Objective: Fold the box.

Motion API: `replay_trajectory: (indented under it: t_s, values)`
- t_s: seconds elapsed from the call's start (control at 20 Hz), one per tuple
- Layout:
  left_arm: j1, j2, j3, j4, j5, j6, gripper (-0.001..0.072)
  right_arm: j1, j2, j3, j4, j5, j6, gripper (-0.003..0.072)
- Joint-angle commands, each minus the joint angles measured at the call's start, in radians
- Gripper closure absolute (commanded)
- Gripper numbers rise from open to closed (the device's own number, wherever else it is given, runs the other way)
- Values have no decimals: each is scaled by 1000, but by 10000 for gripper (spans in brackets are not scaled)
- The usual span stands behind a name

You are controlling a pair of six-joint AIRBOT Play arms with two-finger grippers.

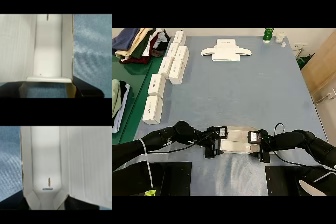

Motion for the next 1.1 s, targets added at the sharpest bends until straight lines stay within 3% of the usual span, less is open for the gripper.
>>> replay_trajectory:
  t_s: [0.0, 0.15, 1.05]
  values:
    - [1, -1, 1, 0, 1, -1, 48, 0, 0, 0, 0, 0, -1, 175]
    - [1, -1, 1, 0, 0, 0, 0, 0, 0, 1, 0, 0, -1, 175]
    - [-36, -1, 1, 15, 30, 6, 13, 0, 0, 0, 0, 0, -1, 175]
